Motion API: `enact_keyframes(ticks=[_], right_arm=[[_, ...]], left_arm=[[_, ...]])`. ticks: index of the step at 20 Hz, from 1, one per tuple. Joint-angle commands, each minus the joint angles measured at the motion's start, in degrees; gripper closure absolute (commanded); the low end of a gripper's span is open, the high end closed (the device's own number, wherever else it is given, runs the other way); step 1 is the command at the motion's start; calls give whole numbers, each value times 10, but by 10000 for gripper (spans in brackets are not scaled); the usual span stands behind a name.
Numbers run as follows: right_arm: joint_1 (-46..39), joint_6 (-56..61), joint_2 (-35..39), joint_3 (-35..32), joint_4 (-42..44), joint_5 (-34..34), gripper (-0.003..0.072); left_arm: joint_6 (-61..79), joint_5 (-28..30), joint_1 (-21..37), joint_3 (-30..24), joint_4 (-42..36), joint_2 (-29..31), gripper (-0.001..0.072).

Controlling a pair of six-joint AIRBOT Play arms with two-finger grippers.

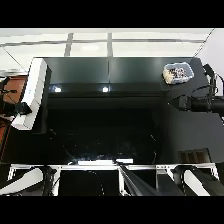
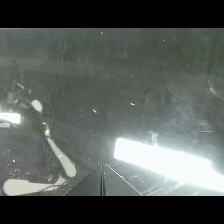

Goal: Fold the box and place the chain.

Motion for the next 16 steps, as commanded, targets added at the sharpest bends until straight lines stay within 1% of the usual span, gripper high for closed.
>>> enact_keyframes(ticks=[1, 2, 3, 4, 5, 7, 10, 12, 13, 14, 15, 16], right_arm=[[0, 2, 0, 0, 0, 7, 672], [0, 2, 0, 0, 0, 9, 672], [0, 2, 0, 0, 0, 10, 672], [0, 3, 0, 0, 0, 11, 672], [0, 4, 0, 0, 0, 11, 672], [1, 6, 0, 0, 0, 14, 672], [5, 6, 0, 0, 4, 12, 672], [30, 6, 0, 0, 5, -15, 673], [51, 5, 0, 0, 4, -38, 672], [73, 5, 0, 0, 3, -64, 672], [99, -2, 0, 0, -2, -101, 672], [123, -10, 0, 0, -19, -142, 672]], left_arm=[[-6, 6, 6, 1, 3, -1, 415], [-9, 8, 9, 1, 2, 0, 413], [-9, 11, 9, 1, 2, 0, 351], [-15, 17, 9, 1, 3, 1, 45], [-30, 20, 9, 5, 9, 1, -1], [-48, 17, 8, 33, 10, 2, -1], [-73, 11, 4, 102, -14, 17, -1], [-79, 0, -5, 156, -81, 23, 5], [-95, -11, -14, 180, -130, 25, 119], [-103, -29, -24, 195, -181, 26, 423], [-98, -48, -43, 200, -224, 30, 660], [-98, -63, -72, 198, -240, 36, 684]])
